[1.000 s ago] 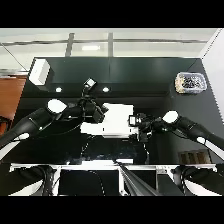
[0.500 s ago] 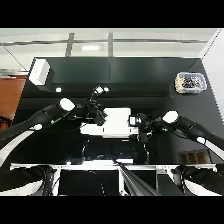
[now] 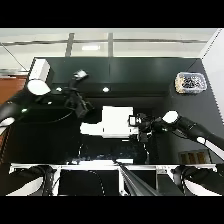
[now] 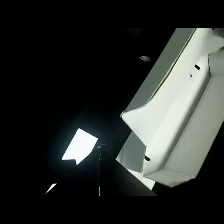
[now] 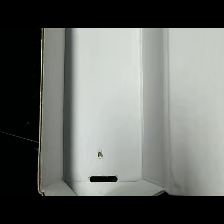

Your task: Fold the box and place the chain.

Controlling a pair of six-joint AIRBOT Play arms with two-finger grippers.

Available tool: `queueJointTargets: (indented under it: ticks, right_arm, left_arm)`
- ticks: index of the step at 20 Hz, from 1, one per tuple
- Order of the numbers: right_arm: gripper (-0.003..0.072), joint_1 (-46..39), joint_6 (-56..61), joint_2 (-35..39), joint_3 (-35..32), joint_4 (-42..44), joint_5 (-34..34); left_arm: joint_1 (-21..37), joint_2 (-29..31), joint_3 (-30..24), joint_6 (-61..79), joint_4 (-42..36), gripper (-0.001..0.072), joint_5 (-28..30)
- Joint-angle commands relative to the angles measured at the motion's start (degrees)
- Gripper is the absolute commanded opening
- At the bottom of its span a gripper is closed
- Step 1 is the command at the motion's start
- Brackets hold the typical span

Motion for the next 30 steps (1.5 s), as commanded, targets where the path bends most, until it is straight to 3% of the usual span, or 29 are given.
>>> queueJointTargets:
  ticks: [1, 2, 3, 4, 5, 9, 10, 12, 16, 17, 19, 22, 25, 30]
  right_arm:
    - [0.0495, 0.04, 0.02, 0.0, -0.02, 0.02, 0.0]
    - [0.0494, 0.04, 0.02, 0.0, -0.02, 0.0, 0.0]
    - [0.0494, 0.04, 0.02, 0.0, -0.02, 0.0, 0.0]
    - [0.0494, 0.04, 0.02, 0.0, -0.02, 0.0, 0.02]
    - [0.0494, 0.04, 0.02, 0.0, -0.02, 0.0, 0.0]
    - [0.0492, 0.04, 0.02, 0.0, -0.02, 0.0, 0.0]
    - [0.042, 0.04, 0.02, 0.0, -0.02, 0.0, 0.0]
    - [0.0419, 0.04, 0.02, 0.0, -0.02, 0.0, 0.0]
    - [0.0419, 0.04, 0.02, 0.0, -0.02, 0.0, 0.0]
    - [0.0419, 0.04, 0.02, 0.0, -0.02, 0.0, 0.0]
    - [0.0419, 0.04, 0.02, 0.0, -0.02, 0.0, 0.0]
    - [0.0419, 0.04, 0.02, 0.0, -0.02, 0.02, 0.0]
    - [0.0419, 0.04, 0.02, 0.0, -0.02, 0.0, 0.0]
    - [0.042, 0.04, 0.02, 0.0, -0.02, 0.02, -0.02]
  left_arm:
    - [5.25, 6.8, -6.58, 11.41, -11.41, 0.003, -5.62]
    - [4.9, 6.84, -8.61, 15.56, -11.91, 0.0034, -6.12]
    - [4.24, 6.78, -10.75, 19.89, -10.73, 0.0152, -5.44]
    - [3.48, 6.67, -12.63, 23.61, -8.92, 0.0402, -4.15]
    - [2.51, 6.4, -14.53, 28.06, -7.23, 0.0582, -1.62]
    - [-3.23, 2.89, -16.76, 35.06, -3.39, 0.0583, 6.93]
    - [-5.07, 1.64, -16.74, 36.02, -3.39, 0.0581, 9.03]
    - [-8.63, -0.57, -16.72, 35.95, -3.41, 0.0581, 13.92]
    - [-12.9, -3.1, -16.52, 35.95, -4.28, 0.0577, 16.94]
    - [-13.42, -3.08, -16.52, 35.93, -4.37, 0.053, 17.0]
    - [-13.68, -3.08, -16.52, 35.93, -4.35, 0.0288, 16.98]
    - [-13.68, -3.08, -16.52, 35.87, -4.59, 0.027, 17.0]
    - [-13.7, -3.08, -16.52, 35.85, -8.5, 0.0172, 16.98]
    - [-14.34, -3.19, -16.55, 35.98, -14.64, 0.0172, 16.09]
